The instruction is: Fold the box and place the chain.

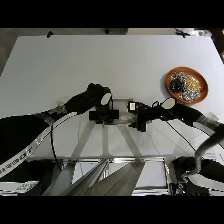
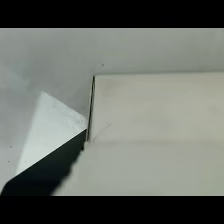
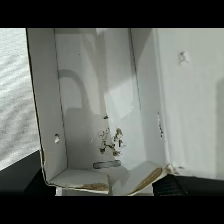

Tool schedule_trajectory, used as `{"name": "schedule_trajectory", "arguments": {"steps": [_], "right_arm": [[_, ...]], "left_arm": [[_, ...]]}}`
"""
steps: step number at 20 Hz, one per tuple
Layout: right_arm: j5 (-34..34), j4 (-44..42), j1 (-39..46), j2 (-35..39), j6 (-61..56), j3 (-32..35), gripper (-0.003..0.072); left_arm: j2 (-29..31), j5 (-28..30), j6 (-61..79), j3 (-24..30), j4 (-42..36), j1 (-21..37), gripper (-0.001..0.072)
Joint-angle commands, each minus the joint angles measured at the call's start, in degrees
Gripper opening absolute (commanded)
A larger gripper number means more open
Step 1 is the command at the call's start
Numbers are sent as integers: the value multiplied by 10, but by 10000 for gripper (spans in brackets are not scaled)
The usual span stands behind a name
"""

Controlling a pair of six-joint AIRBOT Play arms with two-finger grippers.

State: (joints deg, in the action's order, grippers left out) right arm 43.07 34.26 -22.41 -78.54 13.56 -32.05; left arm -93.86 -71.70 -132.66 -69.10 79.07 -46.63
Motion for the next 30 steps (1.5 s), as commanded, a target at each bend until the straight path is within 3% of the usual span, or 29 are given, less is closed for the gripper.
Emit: {"name": "schedule_trajectory", "arguments": {"steps": [1,2,3,4,7,8,14,15,17,19,21,25,26,27,28,30], "right_arm": [[0,0,0,0,0,0,521],[0,0,0,0,0,0,521],[0,0,0,0,0,0,521],[0,0,0,0,0,0,521],[0,0,0,0,0,0,521],[0,0,0,0,0,0,521],[0,0,0,0,0,0,521],[0,0,0,0,0,0,521],[0,0,0,0,0,0,521],[0,0,0,0,0,0,521],[0,0,0,0,0,0,521],[0,0,0,0,0,0,521],[0,0,0,0,0,0,521],[0,0,0,0,0,0,521],[0,0,0,0,0,0,521],[0,0,0,0,0,0,521]], "left_arm": [[10,-14,16,-1,9,6,326],[10,-18,16,-1,12,6,284],[10,-21,16,-1,14,6,180],[10,-24,16,-1,16,6,131],[10,-33,15,-1,24,7,118],[10,-37,16,-1,29,7,2],[10,-40,15,-1,44,6,14],[9,-39,16,-1,46,6,61],[9,-36,16,0,53,6,302],[8,-30,16,0,55,5,300],[7,-19,16,2,55,5,240],[7,-5,40,38,52,3,247],[7,-5,41,43,53,3,191],[7,-5,41,45,54,3,55],[9,-1,41,44,54,3,5],[13,15,46,44,46,3,5]]}}
